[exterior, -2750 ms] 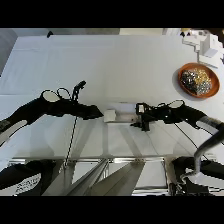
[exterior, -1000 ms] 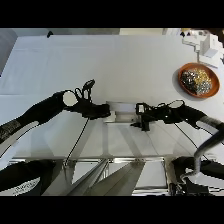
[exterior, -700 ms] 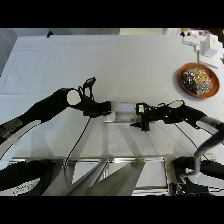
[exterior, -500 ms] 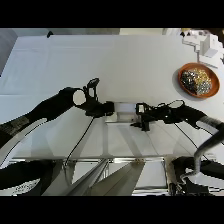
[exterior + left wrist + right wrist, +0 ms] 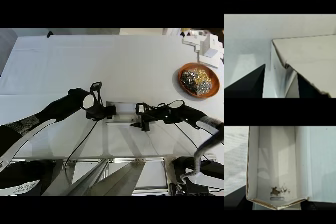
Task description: Fold the box and place the chain.
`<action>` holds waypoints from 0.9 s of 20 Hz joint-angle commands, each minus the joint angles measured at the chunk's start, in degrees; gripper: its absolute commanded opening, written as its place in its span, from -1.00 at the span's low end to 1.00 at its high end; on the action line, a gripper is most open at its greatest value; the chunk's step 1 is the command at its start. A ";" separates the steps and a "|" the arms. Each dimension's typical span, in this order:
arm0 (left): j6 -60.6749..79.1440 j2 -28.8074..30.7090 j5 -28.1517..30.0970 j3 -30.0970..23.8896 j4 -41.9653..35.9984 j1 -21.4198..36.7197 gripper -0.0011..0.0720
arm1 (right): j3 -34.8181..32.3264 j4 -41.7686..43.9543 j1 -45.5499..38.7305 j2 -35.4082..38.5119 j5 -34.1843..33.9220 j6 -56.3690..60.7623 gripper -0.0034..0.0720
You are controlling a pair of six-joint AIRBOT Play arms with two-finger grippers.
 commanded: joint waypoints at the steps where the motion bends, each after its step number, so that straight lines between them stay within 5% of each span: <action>1: -4.55 -1.70 -4.70 2.60 3.91 -1.44 0.22 | 0.04 0.00 0.00 0.04 0.00 0.02 0.03; 6: -4.31 -8.22 -11.28 11.17 6.47 -4.50 0.22 | 0.04 0.00 0.00 0.04 0.00 0.02 0.03; 13: -6.64 -10.86 -13.33 12.13 8.68 -6.27 0.10 | 0.04 0.00 0.00 0.04 0.00 0.02 0.03; 16: -7.37 -10.88 -13.66 12.13 9.01 -6.08 -0.26 | 0.04 0.00 0.00 0.04 0.02 0.02 0.03; 18: -8.48 -10.88 -13.64 12.13 8.98 -6.08 -0.26 | 0.04 0.02 0.00 0.04 0.00 0.02 0.03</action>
